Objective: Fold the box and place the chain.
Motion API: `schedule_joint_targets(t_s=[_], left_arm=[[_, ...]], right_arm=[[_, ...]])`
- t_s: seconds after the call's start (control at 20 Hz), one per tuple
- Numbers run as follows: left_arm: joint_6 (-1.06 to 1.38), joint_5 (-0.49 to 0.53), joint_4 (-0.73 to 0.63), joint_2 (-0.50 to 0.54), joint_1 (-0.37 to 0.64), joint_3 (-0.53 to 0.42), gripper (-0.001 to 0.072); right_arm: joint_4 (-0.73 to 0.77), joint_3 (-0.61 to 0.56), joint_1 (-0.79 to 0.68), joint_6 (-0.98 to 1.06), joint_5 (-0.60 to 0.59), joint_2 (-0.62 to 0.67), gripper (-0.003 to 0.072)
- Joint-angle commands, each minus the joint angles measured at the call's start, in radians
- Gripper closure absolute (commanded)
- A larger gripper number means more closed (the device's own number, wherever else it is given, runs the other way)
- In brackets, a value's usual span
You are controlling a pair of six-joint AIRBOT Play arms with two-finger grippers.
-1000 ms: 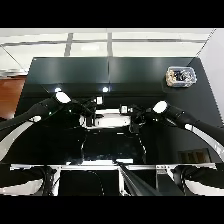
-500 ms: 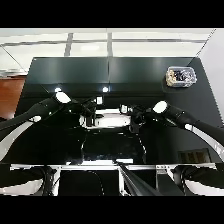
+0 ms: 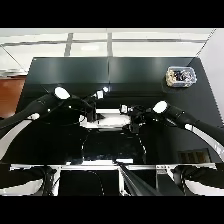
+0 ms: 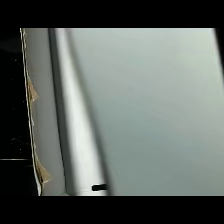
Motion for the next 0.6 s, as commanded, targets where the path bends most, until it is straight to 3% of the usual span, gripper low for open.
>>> schedule_joint_targets(t_s=[0.0, 0.2, 0.25, 0.3, 0.35, 0.4, 0.45, 0.55], left_arm=[[-0.137, -0.022, 0.093, 0.074, 0.016, 0.033, 0.0012], [-0.417, -0.159, 0.285, 0.206, 0.077, 0.035, 0.0015], [-0.513, -0.23, 0.31, 0.226, 0.097, 0.035, 0.0017], [-0.597, -0.305, 0.315, 0.236, 0.118, 0.035, 0.0032], [-0.683, -0.388, 0.311, 0.236, 0.138, 0.035, 0.0129], [-0.769, -0.461, 0.293, 0.23, 0.152, 0.032, 0.0359], [-0.824, -0.52, 0.237, 0.219, 0.159, 0.015, 0.0662], [-0.801, -0.563, 0.016, 0.189, 0.148, -0.06, 0.0684]], right_arm=[[0.003, 0.0, 0.0, 0.013, -0.016, 0.001, 0.0155], [0.001, 0.0, 0.0, 0.015, -0.018, 0.0, 0.0156], [0.0, 0.0, 0.001, 0.014, -0.018, 0.0, 0.021], [0.0, 0.0, 0.001, 0.014, -0.018, 0.001, 0.034], [0.0, 0.0, 0.001, 0.014, -0.018, 0.0, 0.035], [0.0, 0.0, 0.001, 0.014, -0.018, 0.0, 0.035], [0.0, 0.0, 0.001, 0.014, -0.018, 0.001, 0.035], [0.0, 0.0, 0.001, 0.015, -0.018, 0.0, 0.035]])
